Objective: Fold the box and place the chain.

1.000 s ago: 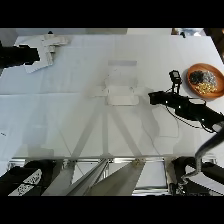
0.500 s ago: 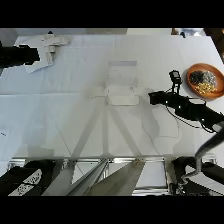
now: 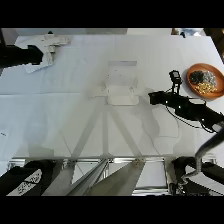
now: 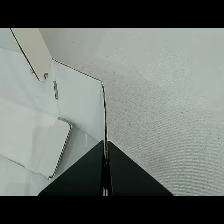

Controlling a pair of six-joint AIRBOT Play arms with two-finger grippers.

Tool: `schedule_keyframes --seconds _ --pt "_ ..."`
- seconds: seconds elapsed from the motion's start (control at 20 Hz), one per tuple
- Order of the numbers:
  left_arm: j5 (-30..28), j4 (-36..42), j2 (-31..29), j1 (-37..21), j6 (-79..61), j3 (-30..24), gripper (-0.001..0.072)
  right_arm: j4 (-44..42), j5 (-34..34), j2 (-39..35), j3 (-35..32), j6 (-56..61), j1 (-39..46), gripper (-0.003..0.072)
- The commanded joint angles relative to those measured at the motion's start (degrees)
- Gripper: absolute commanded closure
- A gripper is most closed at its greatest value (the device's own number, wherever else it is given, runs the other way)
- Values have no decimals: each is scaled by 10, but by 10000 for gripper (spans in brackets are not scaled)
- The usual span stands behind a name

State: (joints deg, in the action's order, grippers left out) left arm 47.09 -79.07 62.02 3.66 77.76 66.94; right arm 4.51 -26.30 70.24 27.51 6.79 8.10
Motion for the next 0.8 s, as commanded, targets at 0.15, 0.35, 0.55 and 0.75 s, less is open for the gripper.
schedule_keyframes --seconds 0.15,0.35,0.55,0.75 --pt "89 346 189 29 -383 116 186 0 0 0 0 0 0 671" --pt "206 354 369 64 -457 253 105 0 0 0 0 0 0 671" --pt "279 393 486 83 -458 321 40 0 0 0 0 0 0 671" --pt "271 489 532 90 -458 347 12 0 0 0 0 0 0 671"
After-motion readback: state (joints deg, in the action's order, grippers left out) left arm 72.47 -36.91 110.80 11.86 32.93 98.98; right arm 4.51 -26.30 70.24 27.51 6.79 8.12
